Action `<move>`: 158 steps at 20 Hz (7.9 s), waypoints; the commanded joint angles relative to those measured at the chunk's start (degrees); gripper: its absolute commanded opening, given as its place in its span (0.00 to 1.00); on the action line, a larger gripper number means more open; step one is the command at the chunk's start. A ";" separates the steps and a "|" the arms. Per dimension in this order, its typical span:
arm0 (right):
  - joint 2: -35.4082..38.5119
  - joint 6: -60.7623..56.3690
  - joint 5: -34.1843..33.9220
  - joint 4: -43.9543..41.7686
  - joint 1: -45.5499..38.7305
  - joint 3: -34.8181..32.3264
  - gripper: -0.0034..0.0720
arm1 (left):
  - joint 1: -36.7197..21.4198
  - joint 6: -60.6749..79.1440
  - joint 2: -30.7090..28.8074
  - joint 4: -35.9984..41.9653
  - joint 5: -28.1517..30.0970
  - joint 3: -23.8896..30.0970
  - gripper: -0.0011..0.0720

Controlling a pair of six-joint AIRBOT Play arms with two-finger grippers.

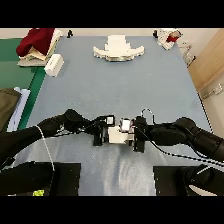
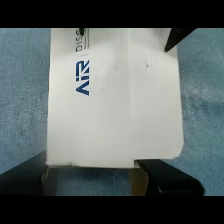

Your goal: Fold the box.

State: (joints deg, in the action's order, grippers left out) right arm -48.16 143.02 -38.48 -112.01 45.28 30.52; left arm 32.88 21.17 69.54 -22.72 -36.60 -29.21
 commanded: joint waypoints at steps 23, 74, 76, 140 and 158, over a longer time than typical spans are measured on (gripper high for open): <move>-0.09 1.25 2.91 3.72 0.35 -0.83 0.69 | 0.00 0.00 0.02 0.00 0.02 -0.07 0.59; -2.16 -5.03 6.34 17.27 5.77 1.18 0.35 | 0.00 0.00 0.02 0.00 0.02 -0.07 0.59; -2.62 -5.01 6.32 16.50 5.84 1.18 0.35 | 0.00 0.02 0.02 0.00 0.02 -0.07 0.59; -2.05 -5.55 0.94 13.18 5.84 1.20 0.38 | 0.00 0.02 0.02 0.00 0.02 -0.07 0.59; 6.47 -31.47 17.84 -1.36 4.72 -3.52 0.05 | 0.00 0.00 0.02 0.00 0.02 -0.07 0.59</move>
State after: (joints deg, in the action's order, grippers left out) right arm -42.52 123.13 -30.02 -107.46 50.33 29.74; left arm 32.88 21.17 69.54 -22.72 -36.60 -29.21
